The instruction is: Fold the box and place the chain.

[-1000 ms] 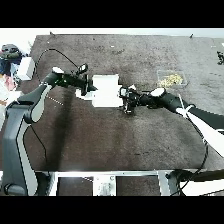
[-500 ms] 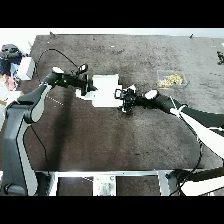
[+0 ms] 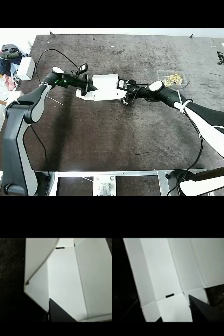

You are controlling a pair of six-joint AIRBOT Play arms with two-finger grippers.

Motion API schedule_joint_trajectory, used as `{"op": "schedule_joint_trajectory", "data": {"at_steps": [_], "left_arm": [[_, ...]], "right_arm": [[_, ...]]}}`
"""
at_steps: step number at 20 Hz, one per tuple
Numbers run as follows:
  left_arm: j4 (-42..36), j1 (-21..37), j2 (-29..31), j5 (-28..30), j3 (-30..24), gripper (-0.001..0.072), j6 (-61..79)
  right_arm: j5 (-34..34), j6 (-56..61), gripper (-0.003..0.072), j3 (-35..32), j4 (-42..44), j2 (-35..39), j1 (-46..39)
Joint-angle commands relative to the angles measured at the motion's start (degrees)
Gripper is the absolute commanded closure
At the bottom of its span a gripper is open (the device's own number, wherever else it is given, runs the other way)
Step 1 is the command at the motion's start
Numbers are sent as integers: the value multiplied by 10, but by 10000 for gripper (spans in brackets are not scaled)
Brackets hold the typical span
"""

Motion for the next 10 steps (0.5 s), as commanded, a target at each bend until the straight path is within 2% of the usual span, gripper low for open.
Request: {"op": "schedule_joint_trajectory", "data": {"at_steps": [1, 5, 10], "left_arm": [[0, 0, 0, 0, 0, 696, 0], [0, 0, 0, 0, 0, 696, 0], [0, 0, 0, 0, 0, 696, 0]], "right_arm": [[38, -3, 25, 46, -3, -22, -7], [96, 19, 23, 99, -4, -56, -26], [114, 25, 24, 109, -4, -59, -42]]}}
